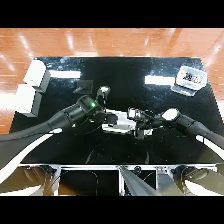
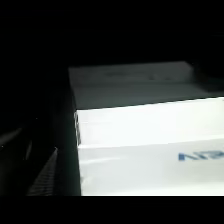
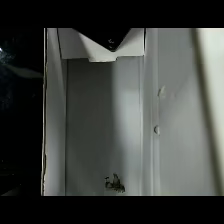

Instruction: Fold the box and place the chain.

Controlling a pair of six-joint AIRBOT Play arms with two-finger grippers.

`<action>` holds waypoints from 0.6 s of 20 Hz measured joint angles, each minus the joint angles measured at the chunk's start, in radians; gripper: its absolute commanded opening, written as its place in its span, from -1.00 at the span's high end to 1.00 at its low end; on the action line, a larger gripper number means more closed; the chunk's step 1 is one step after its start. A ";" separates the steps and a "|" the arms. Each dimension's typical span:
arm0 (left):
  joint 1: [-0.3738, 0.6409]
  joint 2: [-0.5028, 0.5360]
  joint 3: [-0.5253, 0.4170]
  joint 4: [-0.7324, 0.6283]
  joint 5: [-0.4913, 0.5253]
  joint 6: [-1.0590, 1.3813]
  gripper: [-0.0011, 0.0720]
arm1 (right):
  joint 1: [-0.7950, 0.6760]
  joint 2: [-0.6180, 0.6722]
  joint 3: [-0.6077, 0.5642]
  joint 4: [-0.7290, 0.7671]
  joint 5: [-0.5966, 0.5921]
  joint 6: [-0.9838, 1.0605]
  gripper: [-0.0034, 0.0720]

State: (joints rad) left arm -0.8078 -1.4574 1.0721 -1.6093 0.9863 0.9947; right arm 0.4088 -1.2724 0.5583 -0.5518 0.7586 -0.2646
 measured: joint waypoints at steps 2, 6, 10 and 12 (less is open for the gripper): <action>0.017 -0.024 0.031 -0.023 0.036 0.023 -0.57 | 0.000 0.000 0.000 0.000 0.000 0.000 -0.75; 0.031 -0.055 0.059 -0.043 0.075 0.038 -0.56 | 0.000 0.000 0.000 0.000 0.000 0.000 -0.75; 0.034 -0.090 0.067 -0.050 0.117 0.043 -0.55 | 0.000 0.000 0.000 0.000 0.000 0.000 -0.75; 0.034 -0.101 0.070 -0.054 0.127 0.045 -0.55 | 0.000 0.000 0.000 -0.001 0.000 0.000 -0.75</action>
State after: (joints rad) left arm -0.7734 -1.5581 1.1419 -1.6630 1.1133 1.0401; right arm 0.4088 -1.2724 0.5583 -0.5526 0.7589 -0.2649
